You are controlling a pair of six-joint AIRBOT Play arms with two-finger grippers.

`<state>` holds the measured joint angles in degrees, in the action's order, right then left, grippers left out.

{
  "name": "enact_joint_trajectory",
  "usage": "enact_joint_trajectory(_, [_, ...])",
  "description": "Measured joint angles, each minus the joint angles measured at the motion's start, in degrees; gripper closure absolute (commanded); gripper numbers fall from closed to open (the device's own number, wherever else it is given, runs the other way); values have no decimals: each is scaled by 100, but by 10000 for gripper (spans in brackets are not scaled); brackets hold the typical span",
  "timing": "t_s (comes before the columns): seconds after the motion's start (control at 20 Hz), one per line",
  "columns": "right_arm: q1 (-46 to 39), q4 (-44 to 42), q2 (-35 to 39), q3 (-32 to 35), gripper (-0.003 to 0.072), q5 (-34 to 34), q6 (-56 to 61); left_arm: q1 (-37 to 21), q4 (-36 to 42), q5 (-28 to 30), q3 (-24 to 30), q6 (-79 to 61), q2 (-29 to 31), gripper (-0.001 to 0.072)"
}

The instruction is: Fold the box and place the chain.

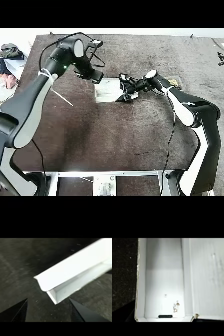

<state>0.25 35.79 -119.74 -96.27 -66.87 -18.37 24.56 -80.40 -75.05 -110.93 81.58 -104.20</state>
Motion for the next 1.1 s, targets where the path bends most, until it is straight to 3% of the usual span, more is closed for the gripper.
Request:
enact_joint_trajectory(0.45, [0,0,0,0,252,4,0,-1519,2675,933,1252,-3016,96,152])
enact_joint_trajectory(0.8, [0,-2,0,0,252,4,0,-1768,3261,1641,1484,-4177,39,152])
enact_joint_trajectory(1.1, [0,-2,0,0,251,4,0,-1794,4087,1416,1591,-6400,-487,150])
